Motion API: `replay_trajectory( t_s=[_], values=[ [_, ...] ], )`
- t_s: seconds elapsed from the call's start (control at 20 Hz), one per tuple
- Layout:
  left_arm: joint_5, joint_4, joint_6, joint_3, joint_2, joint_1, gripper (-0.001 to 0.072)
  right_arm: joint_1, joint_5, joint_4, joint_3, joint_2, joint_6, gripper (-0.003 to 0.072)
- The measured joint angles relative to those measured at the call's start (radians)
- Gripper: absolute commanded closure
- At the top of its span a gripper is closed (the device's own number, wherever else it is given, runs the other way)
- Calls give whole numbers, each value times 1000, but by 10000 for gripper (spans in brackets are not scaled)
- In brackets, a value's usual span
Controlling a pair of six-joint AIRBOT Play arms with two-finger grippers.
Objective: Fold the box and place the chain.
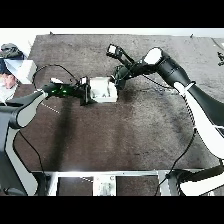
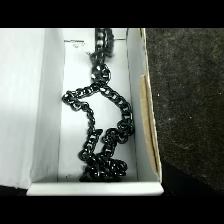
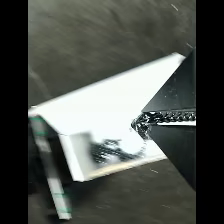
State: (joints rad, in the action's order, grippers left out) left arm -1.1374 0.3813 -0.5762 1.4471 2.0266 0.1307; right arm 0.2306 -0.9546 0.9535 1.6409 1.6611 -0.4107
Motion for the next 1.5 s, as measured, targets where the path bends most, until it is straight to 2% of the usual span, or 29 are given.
replay_trajectory(
  t_s=[0.3, 0.35, 0.4, 0.45, 0.6, 0.75, 0.8, 0.85, 1.2, 1.5],
  values=[
    [0, 0, 0, 0, 0, 0, 505, 104, 110, 40, 0, 67, 0, 700],
    [0, 0, 0, 0, 0, 0, 504, 111, 128, 44, 0, 81, -9, 661],
    [0, 0, 0, 0, 0, 0, 505, 113, 141, 55, 0, 93, -25, 456],
    [0, 0, 0, 0, 0, 0, 505, 110, 152, 72, 0, 103, -47, 346],
    [0, 0, 0, 0, 0, 0, 504, 71, 140, 111, 0, 102, -102, 365],
    [0, 0, 0, 0, 0, 0, 504, -8, 42, 129, 0, 81, -125, 362],
    [0, 0, 0, 0, 0, 0, 505, -40, 4, 135, 0, 80, -131, 268],
    [0, 0, 0, 0, 0, 0, 504, -66, -19, 139, -1, 80, -132, 239],
    [-1, 0, 0, 0, 0, 0, 505, -137, -99, 121, -2, 174, -30, 238],
    [-1, 0, 0, 0, 0, 0, 504, -139, -93, 66, -2, 245, 83, 238]
  ],
)
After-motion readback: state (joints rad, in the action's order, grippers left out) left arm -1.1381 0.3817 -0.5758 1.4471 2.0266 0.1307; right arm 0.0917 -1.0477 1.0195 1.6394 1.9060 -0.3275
